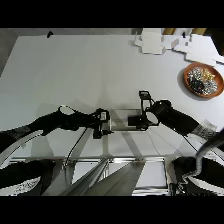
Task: Fold the box and place the chain.
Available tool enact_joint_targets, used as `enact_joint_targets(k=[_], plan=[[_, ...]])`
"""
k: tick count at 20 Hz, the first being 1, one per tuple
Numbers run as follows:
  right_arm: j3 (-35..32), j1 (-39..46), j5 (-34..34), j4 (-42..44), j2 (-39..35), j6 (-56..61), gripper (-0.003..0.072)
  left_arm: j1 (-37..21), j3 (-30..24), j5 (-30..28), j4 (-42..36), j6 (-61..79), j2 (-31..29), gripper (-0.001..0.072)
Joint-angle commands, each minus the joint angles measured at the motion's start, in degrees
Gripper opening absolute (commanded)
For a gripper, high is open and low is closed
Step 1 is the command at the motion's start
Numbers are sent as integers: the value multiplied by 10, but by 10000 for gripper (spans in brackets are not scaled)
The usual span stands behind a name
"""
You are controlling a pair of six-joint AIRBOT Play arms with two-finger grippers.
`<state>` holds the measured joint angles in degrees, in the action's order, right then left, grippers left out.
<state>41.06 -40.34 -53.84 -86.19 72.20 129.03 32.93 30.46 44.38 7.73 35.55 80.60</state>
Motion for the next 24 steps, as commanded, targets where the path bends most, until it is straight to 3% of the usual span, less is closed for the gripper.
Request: enact_joint_targets(k=[1, 4, 6, 9, 10, 12, 17, 21, 24], plan=[[0, -1, -1, -7, -1, -3, 214, 0, 0, 0, 0, 0, 0, 255], [0, -1, 3, -10, -1, -2, 191, 0, 0, 0, 0, 0, 0, 255], [0, -1, 6, -10, -1, 0, 36, 0, 0, 0, 0, 0, 0, 255], [0, -1, 6, -10, -1, -1, 25, 0, 0, 0, 0, 0, 0, 255], [0, -1, 8, -10, -2, -7, 74, 0, 0, 0, 0, 0, 0, 255], [0, -1, 8, -11, -12, -38, 309, 0, 0, 0, 0, 0, 0, 255], [0, -1, -13, -12, -88, -131, 328, 0, 0, 0, 0, 0, 0, 255], [21, 0, -143, 5, -213, -249, 322, 0, 0, 0, 0, 0, 0, 255], [80, 40, -189, -66, -274, -296, 317, 0, 0, 0, 0, 0, 0, 255]])
